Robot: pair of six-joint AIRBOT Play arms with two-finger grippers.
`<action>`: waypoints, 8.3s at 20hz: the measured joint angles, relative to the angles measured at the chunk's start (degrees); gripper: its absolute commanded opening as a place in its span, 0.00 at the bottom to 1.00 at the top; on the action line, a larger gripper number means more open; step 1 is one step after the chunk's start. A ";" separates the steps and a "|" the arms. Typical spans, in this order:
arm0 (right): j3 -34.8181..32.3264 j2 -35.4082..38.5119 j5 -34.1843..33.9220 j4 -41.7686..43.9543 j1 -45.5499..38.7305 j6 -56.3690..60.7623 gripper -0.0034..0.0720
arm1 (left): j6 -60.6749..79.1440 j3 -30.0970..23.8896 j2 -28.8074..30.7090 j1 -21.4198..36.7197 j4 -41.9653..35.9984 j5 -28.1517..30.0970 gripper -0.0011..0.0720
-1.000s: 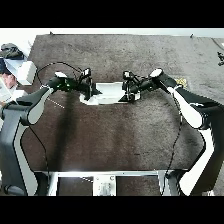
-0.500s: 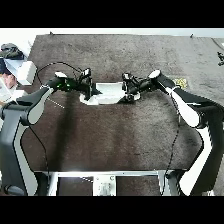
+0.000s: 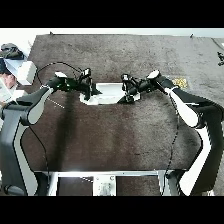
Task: Fold the box and place the chain.
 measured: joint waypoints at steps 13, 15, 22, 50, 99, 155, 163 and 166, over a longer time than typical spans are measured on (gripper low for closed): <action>0.00 -0.57 -1.01 0.37 0.02 -0.83 0.74 | 0.00 0.00 0.00 0.00 -0.02 0.04 0.03; 0.02 -0.68 -1.01 0.44 0.02 -0.87 0.75 | 0.00 0.00 0.00 -0.02 0.00 0.00 0.03; 0.02 -0.83 -1.01 0.42 0.02 -1.01 0.75 | 0.00 0.00 0.00 -0.02 0.00 0.02 0.03; 0.02 -0.83 -1.03 0.22 0.02 -1.01 0.75 | -1.31 -0.02 0.00 -0.11 -0.46 -1.36 0.43; 0.02 -0.83 -1.03 0.26 0.02 -0.98 0.75 | -17.92 -16.31 18.21 -5.51 -3.08 23.58 0.03; 0.02 -0.83 -1.03 0.24 0.02 -1.01 0.75 | -19.54 -15.10 18.14 -7.58 31.80 18.45 0.66; 0.02 -0.83 -1.03 0.26 0.02 -0.98 0.75 | -19.54 -15.10 18.03 -7.56 30.23 18.80 0.17; 0.02 -0.83 -1.03 0.24 0.02 -1.01 0.75 | -19.50 -15.10 18.03 -7.56 26.82 18.64 0.17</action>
